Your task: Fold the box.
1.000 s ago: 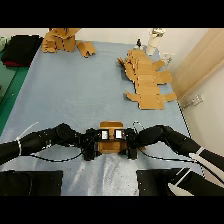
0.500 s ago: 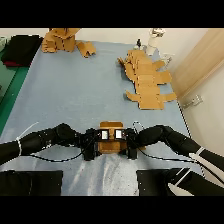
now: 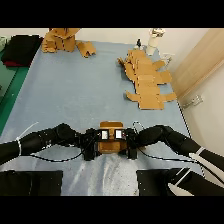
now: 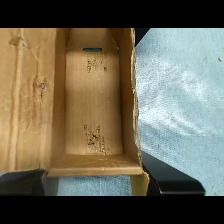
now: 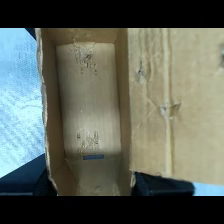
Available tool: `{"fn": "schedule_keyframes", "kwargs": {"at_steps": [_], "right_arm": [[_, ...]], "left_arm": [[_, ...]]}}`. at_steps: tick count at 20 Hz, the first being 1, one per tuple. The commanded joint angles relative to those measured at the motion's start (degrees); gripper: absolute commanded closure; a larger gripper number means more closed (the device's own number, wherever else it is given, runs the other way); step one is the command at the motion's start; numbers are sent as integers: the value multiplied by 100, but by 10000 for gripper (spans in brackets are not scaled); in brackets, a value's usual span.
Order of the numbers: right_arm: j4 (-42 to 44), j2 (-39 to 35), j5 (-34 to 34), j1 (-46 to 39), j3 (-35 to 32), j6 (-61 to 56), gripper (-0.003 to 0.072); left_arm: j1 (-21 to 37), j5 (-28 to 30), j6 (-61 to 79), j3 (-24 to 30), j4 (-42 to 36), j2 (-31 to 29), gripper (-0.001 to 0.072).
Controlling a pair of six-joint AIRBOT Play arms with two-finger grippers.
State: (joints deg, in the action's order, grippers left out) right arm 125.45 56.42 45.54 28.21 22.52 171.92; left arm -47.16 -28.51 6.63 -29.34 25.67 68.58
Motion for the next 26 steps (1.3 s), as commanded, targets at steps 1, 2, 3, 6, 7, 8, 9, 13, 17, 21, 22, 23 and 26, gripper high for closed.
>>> {"fn": "schedule_keyframes", "kwargs": {"at_steps": [1,2,3,6,7,8,9,13,17,21,22,23,26], "right_arm": [[-111,4,2,0,13,4,187],[-114,4,4,-2,13,4,187],[-118,4,50,-2,13,4,188],[192,-17,254,0,33,-7,-28],[168,-50,516,-2,81,-13,-28],[131,-125,562,-2,114,-232,-28],[-20,-260,562,-2,138,-595,-28],[-1137,-1010,968,-2,144,-2103,-28],[-1615,-1749,1180,-2,146,-3018,-27],[-1316,-2476,1606,-2,146,-6695,-14],[-1202,-2643,1602,-2,151,-7584,-9],[-1193,-2793,1602,-2,151,-8371,-9],[-1134,-2986,1587,-2,151,-9475,-9]], "left_arm": [[0,0,2,0,2,0,244],[0,0,2,0,2,0,244],[2,2,2,0,2,0,244],[0,0,2,0,2,0,244],[0,0,2,0,2,0,244],[2,2,2,0,2,0,244],[2,0,2,0,2,0,244],[0,0,2,0,2,0,244],[0,0,2,0,2,0,243],[0,0,2,0,2,0,243],[0,0,2,0,2,0,244],[2,0,2,0,2,0,244],[0,0,2,0,2,0,244]]}}
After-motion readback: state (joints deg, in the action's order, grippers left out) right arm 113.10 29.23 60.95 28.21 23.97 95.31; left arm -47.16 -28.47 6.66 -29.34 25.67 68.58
